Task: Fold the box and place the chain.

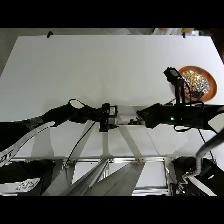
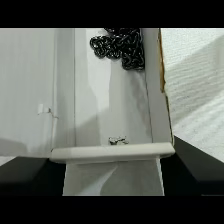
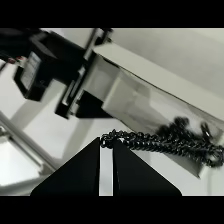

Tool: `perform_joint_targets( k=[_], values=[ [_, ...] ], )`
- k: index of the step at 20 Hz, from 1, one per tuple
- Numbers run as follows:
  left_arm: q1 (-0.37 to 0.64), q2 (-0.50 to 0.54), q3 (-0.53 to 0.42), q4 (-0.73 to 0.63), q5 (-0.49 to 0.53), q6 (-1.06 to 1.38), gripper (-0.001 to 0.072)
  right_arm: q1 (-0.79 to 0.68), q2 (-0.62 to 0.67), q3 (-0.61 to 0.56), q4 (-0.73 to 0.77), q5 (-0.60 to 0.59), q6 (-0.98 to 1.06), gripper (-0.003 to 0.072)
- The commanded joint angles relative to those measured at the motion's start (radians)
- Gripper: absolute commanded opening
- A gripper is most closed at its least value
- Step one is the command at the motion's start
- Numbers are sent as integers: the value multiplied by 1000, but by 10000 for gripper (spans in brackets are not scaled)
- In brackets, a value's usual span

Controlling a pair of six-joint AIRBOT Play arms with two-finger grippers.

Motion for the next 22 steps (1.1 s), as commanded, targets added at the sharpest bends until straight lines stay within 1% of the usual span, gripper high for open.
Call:
perform_joint_targets(
  k=[1,3,9,14,16,17,19,22],
  values=[
    [0,0,0,0,0,0,68,80,-6,1,27,-145,0,20],
    [0,0,0,0,0,0,68,105,-27,1,28,-178,0,20],
    [0,0,0,0,0,0,68,114,-116,1,16,-185,0,20],
    [0,0,0,0,0,0,68,114,-232,0,-88,-89,12,20],
    [0,0,0,0,0,0,68,114,-300,0,-107,-81,11,21],
    [0,0,0,0,0,0,68,114,-330,0,-108,-82,11,27],
    [0,0,0,0,0,0,68,114,-374,0,-108,-79,2,139],
    [0,0,0,0,0,0,68,112,-353,10,-116,-42,-71,139]
  ],
)
